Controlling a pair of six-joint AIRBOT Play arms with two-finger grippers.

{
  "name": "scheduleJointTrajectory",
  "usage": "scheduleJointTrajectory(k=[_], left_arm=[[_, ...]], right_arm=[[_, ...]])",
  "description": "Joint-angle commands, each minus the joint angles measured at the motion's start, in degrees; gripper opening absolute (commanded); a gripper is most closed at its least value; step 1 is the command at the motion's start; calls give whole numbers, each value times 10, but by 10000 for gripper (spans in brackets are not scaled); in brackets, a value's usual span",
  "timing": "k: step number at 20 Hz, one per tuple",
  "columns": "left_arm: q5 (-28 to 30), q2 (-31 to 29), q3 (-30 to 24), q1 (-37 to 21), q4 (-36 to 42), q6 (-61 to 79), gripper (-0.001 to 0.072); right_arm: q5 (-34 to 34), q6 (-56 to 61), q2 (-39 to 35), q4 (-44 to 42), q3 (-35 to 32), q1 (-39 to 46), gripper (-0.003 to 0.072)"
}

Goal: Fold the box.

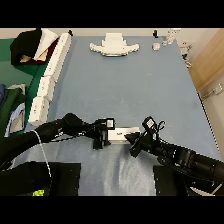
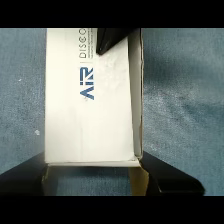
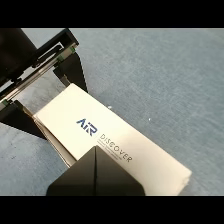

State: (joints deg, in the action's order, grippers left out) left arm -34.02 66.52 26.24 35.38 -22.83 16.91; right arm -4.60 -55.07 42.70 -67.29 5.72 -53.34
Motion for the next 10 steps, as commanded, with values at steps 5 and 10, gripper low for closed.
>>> scheduleJointTrajectory(k=[5, 10], left_arm=[[0, 0, 1, 0, 0, 0, 524], [0, 0, 1, 0, 0, 0, 524]], right_arm=[[3, 0, -25, 4, 11, 0, 2], [3, 0, -33, 17, 16, 0, 2]])
